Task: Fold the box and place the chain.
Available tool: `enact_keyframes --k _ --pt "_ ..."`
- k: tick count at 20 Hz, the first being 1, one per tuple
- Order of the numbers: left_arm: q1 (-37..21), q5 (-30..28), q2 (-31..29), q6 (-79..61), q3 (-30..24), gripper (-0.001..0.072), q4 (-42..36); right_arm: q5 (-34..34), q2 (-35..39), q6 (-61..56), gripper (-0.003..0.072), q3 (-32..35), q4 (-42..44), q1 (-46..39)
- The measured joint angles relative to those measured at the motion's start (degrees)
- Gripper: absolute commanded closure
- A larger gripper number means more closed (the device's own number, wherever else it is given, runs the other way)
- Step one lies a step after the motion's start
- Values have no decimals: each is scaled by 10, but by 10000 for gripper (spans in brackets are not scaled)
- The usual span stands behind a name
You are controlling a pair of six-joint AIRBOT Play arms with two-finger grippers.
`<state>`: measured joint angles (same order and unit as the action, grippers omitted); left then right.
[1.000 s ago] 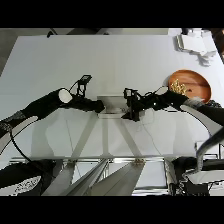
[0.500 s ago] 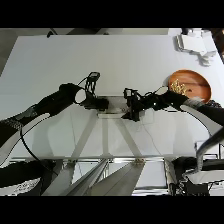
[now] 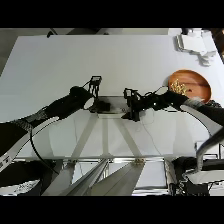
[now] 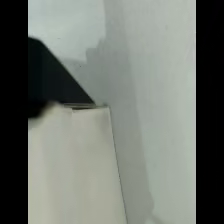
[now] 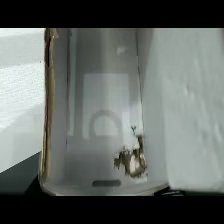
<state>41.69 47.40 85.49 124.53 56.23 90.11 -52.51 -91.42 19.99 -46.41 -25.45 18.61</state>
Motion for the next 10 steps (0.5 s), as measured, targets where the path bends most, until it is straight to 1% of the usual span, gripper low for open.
enact_keyframes --k 1,2,3,4,5,7,10 --pt "3 0 1 3 0 702 3 2 0 0 127 0 -1 0" --pt "4 -1 2 7 0 655 4 2 0 0 127 0 -1 0" --pt "5 -1 2 8 0 469 4 3 0 1 127 0 -2 0" --pt "4 3 2 7 0 233 0 8 0 2 127 0 1 0" --pt "3 4 -1 9 0 115 -2 7 0 2 127 0 1 0" --pt "-7 7 -14 11 0 115 -4 7 0 0 127 0 1 0" --pt "-40 16 -46 -27 0 115 -47 6 0 0 127 0 0 0"
